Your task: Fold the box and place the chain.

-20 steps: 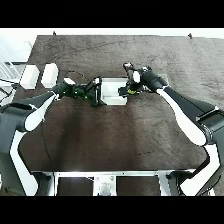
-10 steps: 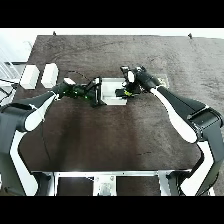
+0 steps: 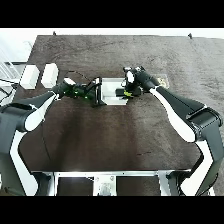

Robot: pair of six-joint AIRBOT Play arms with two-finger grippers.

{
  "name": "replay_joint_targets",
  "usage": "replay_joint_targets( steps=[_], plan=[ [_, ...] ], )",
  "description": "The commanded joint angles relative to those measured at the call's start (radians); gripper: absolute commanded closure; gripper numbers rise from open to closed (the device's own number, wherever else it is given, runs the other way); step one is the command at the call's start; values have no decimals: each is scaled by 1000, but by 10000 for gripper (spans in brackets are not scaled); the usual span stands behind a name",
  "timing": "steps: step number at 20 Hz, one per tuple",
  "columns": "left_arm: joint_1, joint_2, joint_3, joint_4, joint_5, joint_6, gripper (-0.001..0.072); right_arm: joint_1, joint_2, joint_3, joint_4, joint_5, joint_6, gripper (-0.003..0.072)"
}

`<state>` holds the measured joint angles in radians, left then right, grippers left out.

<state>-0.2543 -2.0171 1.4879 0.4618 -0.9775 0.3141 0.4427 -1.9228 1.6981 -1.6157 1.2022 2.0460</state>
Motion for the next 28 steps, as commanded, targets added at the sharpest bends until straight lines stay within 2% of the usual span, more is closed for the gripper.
replay_joint_targets(
  steps=[1,2,3,10,16,19,22,24,26,28],
  plan=[
    [0,0,0,0,0,1,241,1,-1,1,-1,3,16,560],
    [0,0,0,0,0,1,241,0,0,1,-1,3,16,331],
    [0,0,0,0,0,1,241,0,0,1,-1,3,16,244],
    [0,0,0,0,0,1,241,-4,26,58,-1,58,-8,228],
    [0,0,0,0,0,1,241,-7,142,83,-2,82,-142,229],
    [0,0,0,0,0,1,241,-46,203,83,-8,93,-253,230],
    [0,0,0,0,0,1,241,-122,216,83,-47,92,-259,232],
    [0,0,0,0,0,1,241,-184,215,70,-46,64,-278,247],
    [0,0,0,0,0,1,241,-245,211,35,-43,-40,-278,353],
    [0,0,0,0,0,1,241,-295,177,23,16,-69,-316,341]
  ],
)
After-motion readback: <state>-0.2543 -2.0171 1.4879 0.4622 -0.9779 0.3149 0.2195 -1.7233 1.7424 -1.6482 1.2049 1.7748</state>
